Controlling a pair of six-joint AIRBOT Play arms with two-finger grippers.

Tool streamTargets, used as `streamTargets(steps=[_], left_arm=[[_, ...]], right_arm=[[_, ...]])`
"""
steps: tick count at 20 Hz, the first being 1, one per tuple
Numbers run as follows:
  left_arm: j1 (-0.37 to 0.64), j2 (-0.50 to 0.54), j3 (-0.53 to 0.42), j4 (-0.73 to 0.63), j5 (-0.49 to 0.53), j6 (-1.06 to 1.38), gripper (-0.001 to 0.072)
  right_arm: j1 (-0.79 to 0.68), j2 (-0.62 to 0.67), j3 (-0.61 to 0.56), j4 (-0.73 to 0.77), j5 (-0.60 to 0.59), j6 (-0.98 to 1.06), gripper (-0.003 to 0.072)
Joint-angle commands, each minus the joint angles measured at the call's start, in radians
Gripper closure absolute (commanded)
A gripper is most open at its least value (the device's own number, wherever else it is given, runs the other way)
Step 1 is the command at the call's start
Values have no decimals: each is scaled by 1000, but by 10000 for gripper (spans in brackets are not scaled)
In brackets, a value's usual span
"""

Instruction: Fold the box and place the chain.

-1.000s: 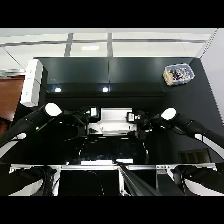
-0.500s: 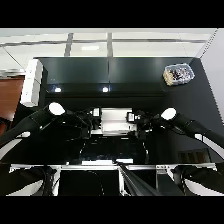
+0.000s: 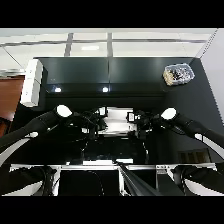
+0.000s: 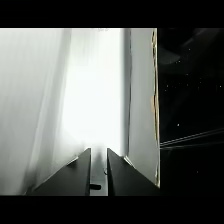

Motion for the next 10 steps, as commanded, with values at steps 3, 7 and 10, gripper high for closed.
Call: streamTargets(steps=[3,7,10], left_arm=[[-5,-5,1,-17,6,-12,675],[-4,-5,1,-12,5,-12,356],[-5,-3,1,11,4,-29,438]], right_arm=[[1,-1,1,1,0,0,524],[1,-1,1,1,0,0,524],[1,-1,1,1,0,0,524]])
